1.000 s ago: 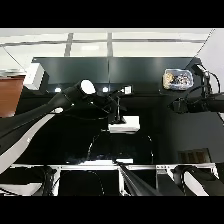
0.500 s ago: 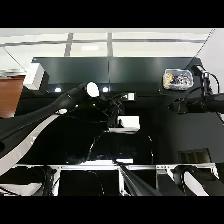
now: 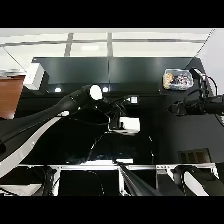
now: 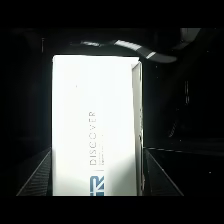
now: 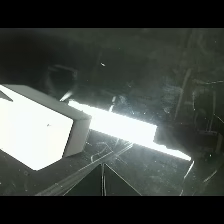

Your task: Fold the box and place the chain.

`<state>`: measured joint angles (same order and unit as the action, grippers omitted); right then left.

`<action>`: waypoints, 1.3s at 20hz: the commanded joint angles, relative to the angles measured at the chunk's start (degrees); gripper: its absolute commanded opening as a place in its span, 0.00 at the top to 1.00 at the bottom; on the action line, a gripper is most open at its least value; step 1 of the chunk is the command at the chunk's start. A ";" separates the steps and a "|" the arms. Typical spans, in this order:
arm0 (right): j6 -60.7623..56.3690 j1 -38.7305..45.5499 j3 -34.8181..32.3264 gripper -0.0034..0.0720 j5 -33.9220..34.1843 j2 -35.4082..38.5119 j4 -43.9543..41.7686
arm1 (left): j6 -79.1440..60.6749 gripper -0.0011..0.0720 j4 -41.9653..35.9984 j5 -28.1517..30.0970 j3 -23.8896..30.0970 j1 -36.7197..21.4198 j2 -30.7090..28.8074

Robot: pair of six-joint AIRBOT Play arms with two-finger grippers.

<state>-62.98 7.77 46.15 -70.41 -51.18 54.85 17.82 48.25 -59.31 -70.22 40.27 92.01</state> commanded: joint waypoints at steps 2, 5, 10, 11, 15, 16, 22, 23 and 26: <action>-0.02 0.02 -0.04 0.94 -0.02 0.02 0.24 | 1.90 0.03 0.98 0.52 -0.04 0.37 0.02; -0.02 0.02 -0.04 0.94 -0.04 0.02 0.24 | 1.92 0.02 1.33 0.52 -0.04 0.42 0.02; -0.02 0.02 -0.04 0.94 -0.02 0.02 0.26 | 1.84 0.02 7.41 2.86 -0.04 2.19 0.04; -0.02 0.02 -0.04 0.94 -0.04 0.02 0.26 | 1.84 0.02 8.13 4.09 -0.04 2.62 0.09; -0.07 0.02 -0.04 0.94 -0.85 0.02 0.22 | 1.86 0.01 8.52 10.58 -0.04 4.79 1.33; -0.04 0.02 -0.04 0.94 -1.11 0.02 0.22 | 1.86 0.02 8.33 12.46 -0.04 5.60 1.66; -0.09 0.02 -0.04 0.94 -2.01 0.02 0.26 | 2.78 0.14 8.48 13.00 -0.15 7.50 2.97; -0.09 0.02 -0.04 0.94 -2.03 0.02 0.26 | 4.59 0.35 8.57 12.66 -0.46 7.34 2.60; -0.11 0.02 -0.04 0.94 -2.25 0.02 0.26 | 15.04 0.60 12.28 9.09 -2.73 6.12 1.01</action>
<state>-63.02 7.77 46.13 -72.25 -51.18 55.11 24.80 57.39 -47.66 -71.53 47.03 94.02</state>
